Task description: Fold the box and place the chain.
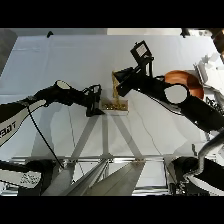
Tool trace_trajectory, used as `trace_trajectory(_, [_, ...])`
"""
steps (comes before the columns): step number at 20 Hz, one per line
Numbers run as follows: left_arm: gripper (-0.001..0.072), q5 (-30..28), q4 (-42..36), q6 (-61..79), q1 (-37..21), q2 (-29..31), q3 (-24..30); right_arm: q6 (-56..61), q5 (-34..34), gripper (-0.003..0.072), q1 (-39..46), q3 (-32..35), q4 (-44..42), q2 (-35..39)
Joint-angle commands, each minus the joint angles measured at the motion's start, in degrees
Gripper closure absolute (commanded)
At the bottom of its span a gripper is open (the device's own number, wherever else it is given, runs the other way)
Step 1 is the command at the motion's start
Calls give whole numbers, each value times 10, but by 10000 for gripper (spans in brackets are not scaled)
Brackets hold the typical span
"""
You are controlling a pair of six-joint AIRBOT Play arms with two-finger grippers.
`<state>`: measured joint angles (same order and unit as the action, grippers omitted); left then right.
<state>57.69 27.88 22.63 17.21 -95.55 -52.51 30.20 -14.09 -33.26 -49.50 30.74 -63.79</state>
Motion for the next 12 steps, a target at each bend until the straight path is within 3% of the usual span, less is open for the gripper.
trace_trajectory(1, [449,0,0,0,0,0,0,0,2,680,-1,0,-10,0])
trace_trajectory(4, [449,0,0,0,0,0,0,0,-40,680,-1,0,15,-3])
trace_trajectory(9, [449,0,0,0,0,0,0,0,-171,680,-1,1,101,-51])
trace_trajectory(12, [449,0,0,0,0,0,0,0,-196,676,-1,1,111,-98])
